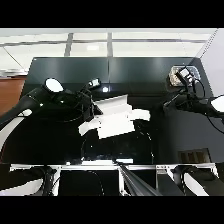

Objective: Fold the box and place the chain.

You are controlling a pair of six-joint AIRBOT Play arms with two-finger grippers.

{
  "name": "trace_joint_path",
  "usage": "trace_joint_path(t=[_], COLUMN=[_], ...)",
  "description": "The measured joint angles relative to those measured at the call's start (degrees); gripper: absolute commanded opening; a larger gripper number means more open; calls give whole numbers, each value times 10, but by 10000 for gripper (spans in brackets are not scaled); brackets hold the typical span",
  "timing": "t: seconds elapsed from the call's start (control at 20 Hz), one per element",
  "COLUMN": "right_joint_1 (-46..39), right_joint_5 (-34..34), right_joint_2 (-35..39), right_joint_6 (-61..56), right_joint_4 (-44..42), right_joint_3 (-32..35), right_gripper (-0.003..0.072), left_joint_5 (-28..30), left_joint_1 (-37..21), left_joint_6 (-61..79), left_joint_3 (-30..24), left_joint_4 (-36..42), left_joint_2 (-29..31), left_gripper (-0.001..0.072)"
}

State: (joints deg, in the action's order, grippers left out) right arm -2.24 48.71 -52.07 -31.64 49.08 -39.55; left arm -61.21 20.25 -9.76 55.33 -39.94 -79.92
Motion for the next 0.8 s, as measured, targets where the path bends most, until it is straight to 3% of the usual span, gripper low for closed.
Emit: trace_joint_path(t=[0.2, 0.4, 0.5, 0.8], right_joint_1=[-1, 15, 40, 162], right_joint_5=[35, 58, 61, 29], right_joint_2=[0, 0, 0, 0], right_joint_6=[16, 39, 56, 119], right_joint_4=[16, 15, 9, 5], right_joint_3=[5, 35, 56, 107], right_gripper=[681, 682, 720, 718], left_joint_5=[52, 68, 69, 70], left_joint_1=[24, 41, 46, 51], left_joint_6=[79, 107, 113, 120], left_joint_3=[-6, -8, -8, -8], left_joint_4=[2, 1, 1, -1], left_joint_2=[-23, -55, -63, -70], left_gripper=[30, 31, 30, 31])
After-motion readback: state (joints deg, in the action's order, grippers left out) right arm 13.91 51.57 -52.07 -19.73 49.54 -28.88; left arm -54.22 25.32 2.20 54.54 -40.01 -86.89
